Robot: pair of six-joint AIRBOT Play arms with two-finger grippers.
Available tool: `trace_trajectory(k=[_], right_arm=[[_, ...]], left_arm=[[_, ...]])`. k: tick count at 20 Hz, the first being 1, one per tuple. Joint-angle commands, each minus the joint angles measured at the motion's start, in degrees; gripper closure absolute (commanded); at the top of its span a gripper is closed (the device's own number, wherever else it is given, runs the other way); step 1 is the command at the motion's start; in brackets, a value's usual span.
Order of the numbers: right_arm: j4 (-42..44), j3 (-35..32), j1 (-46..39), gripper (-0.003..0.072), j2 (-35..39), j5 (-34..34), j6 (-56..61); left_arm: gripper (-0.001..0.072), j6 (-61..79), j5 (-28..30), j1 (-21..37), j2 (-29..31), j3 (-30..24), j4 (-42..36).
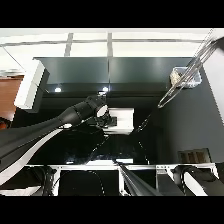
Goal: Fold the box and place the chain.
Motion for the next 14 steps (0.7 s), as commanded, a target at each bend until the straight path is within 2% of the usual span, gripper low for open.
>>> trace_trajectory(k=[1, 5, 14], right_arm=[[2.67, -3.85, 5.88, 0.0678, 0.90, 4.98, 0.70], [10.58, -4.46, 10.93, 0.0678, 0.68, 3.32, 0.94], [10.88, -4.46, 20.87, 0.0674, -0.39, -10.38, 5.62]], left_arm=[[0.0680, 0.00, 0.04, 0.04, -0.02, 0.00, 0.02], [0.0680, 0.00, 0.09, 0.04, -0.02, 0.00, 0.02], [0.0680, 0.00, 0.09, 0.04, -0.02, 0.00, 0.02]])
